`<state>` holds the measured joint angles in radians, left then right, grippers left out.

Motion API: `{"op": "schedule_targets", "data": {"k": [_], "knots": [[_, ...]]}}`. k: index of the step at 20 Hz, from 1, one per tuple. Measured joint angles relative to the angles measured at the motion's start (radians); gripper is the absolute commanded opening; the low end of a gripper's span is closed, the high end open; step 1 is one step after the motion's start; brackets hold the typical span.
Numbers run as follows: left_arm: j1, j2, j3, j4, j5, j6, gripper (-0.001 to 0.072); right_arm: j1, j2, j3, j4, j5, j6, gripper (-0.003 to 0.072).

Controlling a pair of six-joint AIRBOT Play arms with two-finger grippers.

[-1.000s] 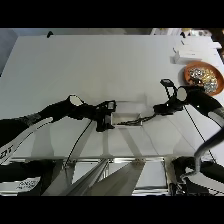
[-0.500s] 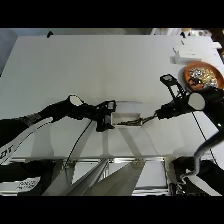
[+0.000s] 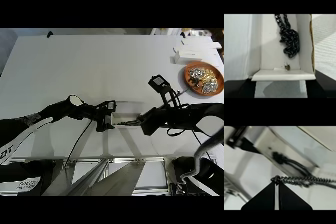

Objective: Fold the box and place the chain.

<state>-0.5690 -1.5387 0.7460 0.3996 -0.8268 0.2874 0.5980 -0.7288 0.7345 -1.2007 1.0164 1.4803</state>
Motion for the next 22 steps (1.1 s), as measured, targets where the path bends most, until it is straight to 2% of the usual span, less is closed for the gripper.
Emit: {"op": "schedule_targets", "data": {"k": [6, 10, 17, 20, 22], "knots": [[0.000, 0.000, 0.000, 0.000, 0.000, 0.000, 0.0271, 0.138, -0.007, 0.000, 0.070, -0.215, 0.001, 0.0017], [0.000, 0.000, 0.000, 0.000, 0.000, 0.000, 0.0271, 0.177, -0.068, 0.000, 0.088, -0.322, 0.003, 0.0018], [0.000, 0.000, 0.000, 0.000, 0.000, 0.000, 0.0271, 0.190, -0.272, 0.000, 0.092, -0.373, 0.042, 0.0023], [0.000, 0.000, 0.000, 0.000, 0.000, 0.000, 0.0271, 0.191, -0.349, 0.000, 0.030, -0.377, 0.125, 0.0120], [0.000, 0.000, 0.000, 0.000, 0.000, 0.000, 0.0271, 0.191, -0.374, 0.000, -0.027, -0.375, 0.194, 0.0121]]}}
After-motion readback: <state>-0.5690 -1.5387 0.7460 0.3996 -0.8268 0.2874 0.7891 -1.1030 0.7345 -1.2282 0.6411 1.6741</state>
